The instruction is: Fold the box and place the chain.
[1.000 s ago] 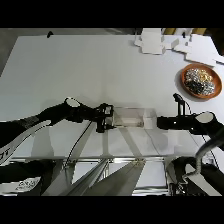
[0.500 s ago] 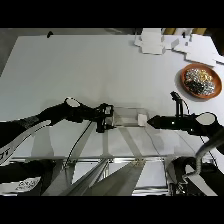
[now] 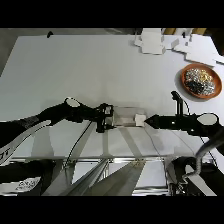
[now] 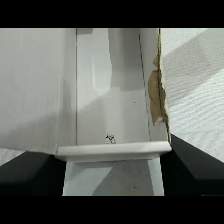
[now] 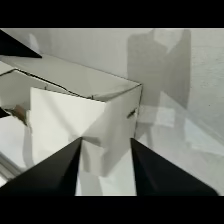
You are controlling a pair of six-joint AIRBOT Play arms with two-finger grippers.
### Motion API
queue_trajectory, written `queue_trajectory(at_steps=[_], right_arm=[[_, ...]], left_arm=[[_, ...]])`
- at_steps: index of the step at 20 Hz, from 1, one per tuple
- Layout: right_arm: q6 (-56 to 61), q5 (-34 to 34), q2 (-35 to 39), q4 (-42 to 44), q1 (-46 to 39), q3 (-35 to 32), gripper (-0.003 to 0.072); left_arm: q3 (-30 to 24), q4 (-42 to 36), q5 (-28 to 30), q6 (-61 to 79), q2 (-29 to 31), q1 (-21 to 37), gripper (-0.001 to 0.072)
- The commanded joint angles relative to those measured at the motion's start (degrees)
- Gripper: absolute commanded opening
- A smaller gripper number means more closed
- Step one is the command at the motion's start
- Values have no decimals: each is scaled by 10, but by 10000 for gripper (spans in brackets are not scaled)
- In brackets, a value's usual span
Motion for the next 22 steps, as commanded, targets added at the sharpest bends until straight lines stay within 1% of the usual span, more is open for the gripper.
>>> queue_trajectory(at_steps=[1, 5, 7, 8, 9, 13, 15, 17, 21, 22], right_arm=[[0, 1, 0, 20, 2, 0, 480], [6, -35, -2, 19, 52, 4, 475], [51, -57, -10, -6, 88, 21, 444], [81, -64, -16, -34, 107, 36, 407], [115, -66, -24, -64, 124, 51, 398], [292, -72, -60, -222, 191, 112, 395], [366, -69, -80, -289, 223, 137, 390], [420, -58, -104, -330, 251, 161, 390], [530, -52, -148, -385, 300, 200, 387], [558, -49, -155, -405, 311, 203, 367]], left_arm=[[0, 0, 0, 0, 0, 0, 490], [0, 0, 0, 0, 0, 0, 490], [0, 0, 0, 0, 0, 0, 490], [0, 0, 0, 0, 0, 0, 490], [0, 0, 0, 0, 0, 0, 490], [0, 0, 0, 0, 0, 0, 490], [0, 0, 0, 0, 0, 0, 490], [0, 0, 0, 0, 0, 0, 490], [0, 0, 0, 0, 0, 0, 490], [0, 0, 0, 0, 0, 0, 490]])
